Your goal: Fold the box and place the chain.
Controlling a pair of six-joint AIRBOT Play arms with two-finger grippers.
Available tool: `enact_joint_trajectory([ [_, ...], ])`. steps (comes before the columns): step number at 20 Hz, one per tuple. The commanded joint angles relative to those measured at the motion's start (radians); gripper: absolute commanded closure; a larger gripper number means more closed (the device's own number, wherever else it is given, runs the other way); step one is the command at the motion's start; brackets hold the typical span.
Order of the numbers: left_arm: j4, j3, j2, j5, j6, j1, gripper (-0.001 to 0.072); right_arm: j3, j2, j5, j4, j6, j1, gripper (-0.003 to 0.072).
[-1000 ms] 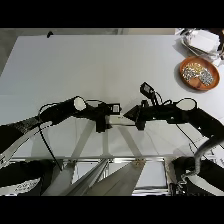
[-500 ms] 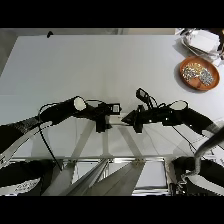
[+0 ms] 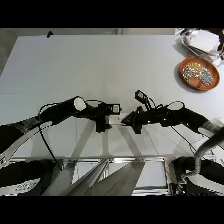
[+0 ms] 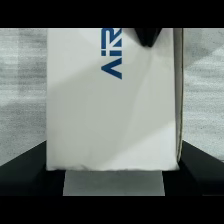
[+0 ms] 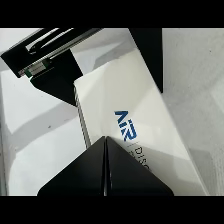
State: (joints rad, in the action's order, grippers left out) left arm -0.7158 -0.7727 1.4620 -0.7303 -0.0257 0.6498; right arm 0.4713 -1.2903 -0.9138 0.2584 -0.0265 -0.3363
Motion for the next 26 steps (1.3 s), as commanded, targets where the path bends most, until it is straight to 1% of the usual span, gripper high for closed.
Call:
enact_joint_trajectory([
  [1, 0.001, 0.0, 0.0, 0.0, -0.001, 0.0, 0.0498, -0.01, -0.004, 0.021, 0.022, 0.002, -0.001, 0.0671],
  [3, 0.001, 0.0, 0.0, 0.0, -0.001, 0.0, 0.0498, -0.01, -0.004, 0.021, 0.015, 0.002, -0.001, 0.0671],
  [6, 0.001, 0.0, 0.0, 0.0, -0.001, 0.0, 0.0498, 0.002, 0.022, 0.018, -0.051, -0.005, 0.0, 0.067],
  [8, 0.001, -0.001, 0.0, 0.0, -0.001, 0.0, 0.0498, 0.045, 0.068, 0.007, -0.053, 0.022, 0.0, 0.0667],
  [10, 0.001, 0.0, 0.0, 0.0, -0.001, 0.0, 0.0498, 0.093, 0.129, 0.006, -0.023, 0.085, 0.0, 0.0666],
  [11, 0.001, -0.001, 0.0, 0.0, -0.001, 0.0, 0.0498, 0.119, 0.165, 0.005, 0.032, 0.14, 0.004, 0.0666],
  [13, 0.001, 0.0, 0.0, 0.0, -0.001, 0.0, 0.0498, 0.164, 0.249, -0.017, 0.206, 0.296, 0.034, 0.0666],
  [15, 0.001, 0.0, 0.0, 0.0, -0.001, 0.0, 0.0498, 0.202, 0.352, -0.056, 0.45, 0.527, 0.09, 0.0666],
  [17, 0.001, 0.0, 0.0, 0.0, -0.001, 0.0, 0.0498, 0.22, 0.457, -0.111, 0.723, 0.849, 0.154, 0.0666],
  [18, 0.001, 0.0, 0.0, 0.0, -0.001, 0.0, 0.0498, 0.221, 0.503, -0.165, 0.877, 1.047, 0.186, 0.0666],
  [19, 0.001, 0.0, 0.0, 0.0, -0.001, 0.0, 0.0498, 0.221, 0.53, -0.246, 1.019, 1.215, 0.214, 0.0666],
  [20, 0.001, -0.001, 0.0, 0.0, -0.001, 0.0, 0.0498, 0.22, 0.539, -0.364, 1.16, 1.338, 0.241, 0.0666],
  [21, 0.001, 0.0, 0.0, 0.0, -0.001, 0.0, 0.0498, 0.22, 0.534, -0.481, 1.271, 1.401, 0.264, 0.0666],
  [22, 0.001, 0.0, 0.0, 0.0, -0.001, 0.0, 0.0498, 0.22, 0.53, -0.597, 1.352, 1.442, 0.289, 0.0667],
  [23, 0.001, 0.0, 0.0, 0.0, -0.001, 0.0, 0.0498, 0.22, 0.53, -0.676, 1.389, 1.46, 0.312, 0.0667],
  [24, 0.001, 0.0, 0.0, 0.0, -0.001, 0.0, 0.0498, 0.22, 0.53, -0.726, 1.394, 1.471, 0.334, 0.0667],
  [26, 0.001, -0.001, 0.0, 0.0, -0.001, 0.0, 0.0498, 0.22, 0.53, -0.755, 1.374, 1.534, 0.354, 0.0666],
])
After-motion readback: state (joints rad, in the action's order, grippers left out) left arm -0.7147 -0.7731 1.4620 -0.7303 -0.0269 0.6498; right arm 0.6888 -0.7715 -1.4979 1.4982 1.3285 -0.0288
